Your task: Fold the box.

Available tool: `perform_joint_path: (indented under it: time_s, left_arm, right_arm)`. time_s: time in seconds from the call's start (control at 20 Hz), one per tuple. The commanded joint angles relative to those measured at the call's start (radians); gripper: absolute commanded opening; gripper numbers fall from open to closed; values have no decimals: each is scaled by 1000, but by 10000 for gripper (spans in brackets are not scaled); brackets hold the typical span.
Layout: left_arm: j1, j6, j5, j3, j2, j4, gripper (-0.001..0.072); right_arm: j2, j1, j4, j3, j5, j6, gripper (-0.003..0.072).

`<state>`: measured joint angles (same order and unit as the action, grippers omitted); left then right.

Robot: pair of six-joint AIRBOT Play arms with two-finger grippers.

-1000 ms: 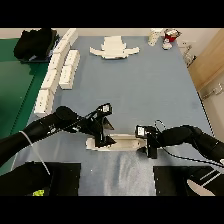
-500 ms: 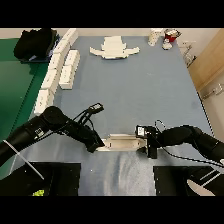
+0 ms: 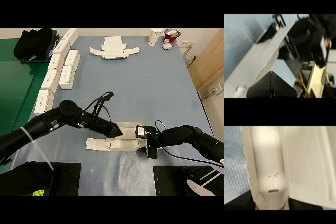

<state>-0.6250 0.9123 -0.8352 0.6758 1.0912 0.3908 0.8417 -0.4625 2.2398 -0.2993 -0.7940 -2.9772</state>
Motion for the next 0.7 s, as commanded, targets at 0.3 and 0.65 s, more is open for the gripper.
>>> perform_joint_path:
  time_s: [0.3, 0.65]
  left_arm:
    - [89, 83, -57, 81, 316, -22, 13]
    - [89, 71, -73, 82, 339, -28, 13]
  right_arm:
    - [0, 0, 0, -1, 0, 0, 470]
    - [0, 0, 0, -1, 0, 0, 470]
